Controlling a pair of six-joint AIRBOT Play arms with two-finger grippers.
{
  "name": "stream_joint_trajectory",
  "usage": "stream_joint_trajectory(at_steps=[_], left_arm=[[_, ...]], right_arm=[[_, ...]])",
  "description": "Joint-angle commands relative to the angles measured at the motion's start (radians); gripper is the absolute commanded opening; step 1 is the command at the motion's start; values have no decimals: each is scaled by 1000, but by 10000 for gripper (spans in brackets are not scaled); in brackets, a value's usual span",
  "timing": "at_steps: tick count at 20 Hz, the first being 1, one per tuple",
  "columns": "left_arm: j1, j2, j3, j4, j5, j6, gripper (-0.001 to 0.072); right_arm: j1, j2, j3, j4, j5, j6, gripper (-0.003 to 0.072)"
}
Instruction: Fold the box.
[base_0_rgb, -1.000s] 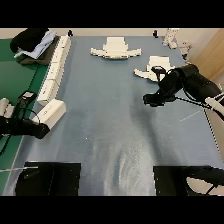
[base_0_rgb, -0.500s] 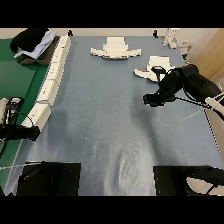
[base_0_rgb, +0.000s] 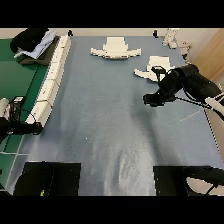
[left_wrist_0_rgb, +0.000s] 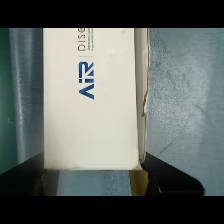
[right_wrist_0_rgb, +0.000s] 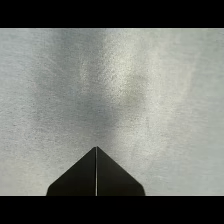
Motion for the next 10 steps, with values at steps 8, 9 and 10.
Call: stream_joint_trajectory(at_steps=[8,9,10], left_arm=[[0,-109,-1,-130,144,84,425],[0,-113,-1,-130,143,84,425],[0,-113,-1,-130,145,84,425]], right_arm=[[0,-1,1,0,0,0,4],[0,-1,1,0,0,0,4],[0,-1,1,0,0,0,4]])
